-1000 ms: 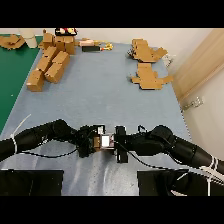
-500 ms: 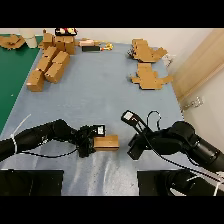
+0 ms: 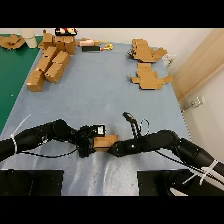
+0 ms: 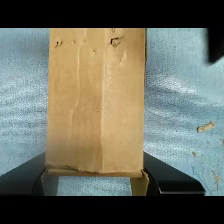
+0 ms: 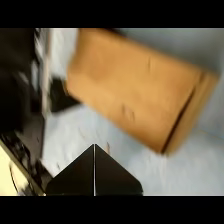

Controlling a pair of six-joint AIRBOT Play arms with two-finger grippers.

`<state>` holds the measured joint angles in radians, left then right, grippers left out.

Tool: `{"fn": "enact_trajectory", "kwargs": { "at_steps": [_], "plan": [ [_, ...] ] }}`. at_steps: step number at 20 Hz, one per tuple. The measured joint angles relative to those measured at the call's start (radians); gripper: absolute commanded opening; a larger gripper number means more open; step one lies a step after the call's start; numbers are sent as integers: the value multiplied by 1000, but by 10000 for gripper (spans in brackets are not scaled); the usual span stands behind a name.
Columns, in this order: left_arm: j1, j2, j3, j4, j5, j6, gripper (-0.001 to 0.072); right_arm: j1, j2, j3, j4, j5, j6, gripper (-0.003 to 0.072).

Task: Fold the box.

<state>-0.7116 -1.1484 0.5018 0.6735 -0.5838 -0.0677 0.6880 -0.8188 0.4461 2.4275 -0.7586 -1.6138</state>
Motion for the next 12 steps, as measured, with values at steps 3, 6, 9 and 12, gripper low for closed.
{"fn": "enact_trajectory", "kwargs": {
  "at_steps": [3,6,9,12],
  "plan": [
    [0,0,0,0,0,0,438,6,-13,-5,49,160,-10,-1],
    [0,0,0,0,0,0,438,10,-26,-8,69,219,-14,-1],
    [0,0,0,0,0,0,438,13,-17,-8,78,216,-15,-1],
    [0,0,0,0,0,0,438,16,5,-19,62,172,3,-1]
  ]
}}
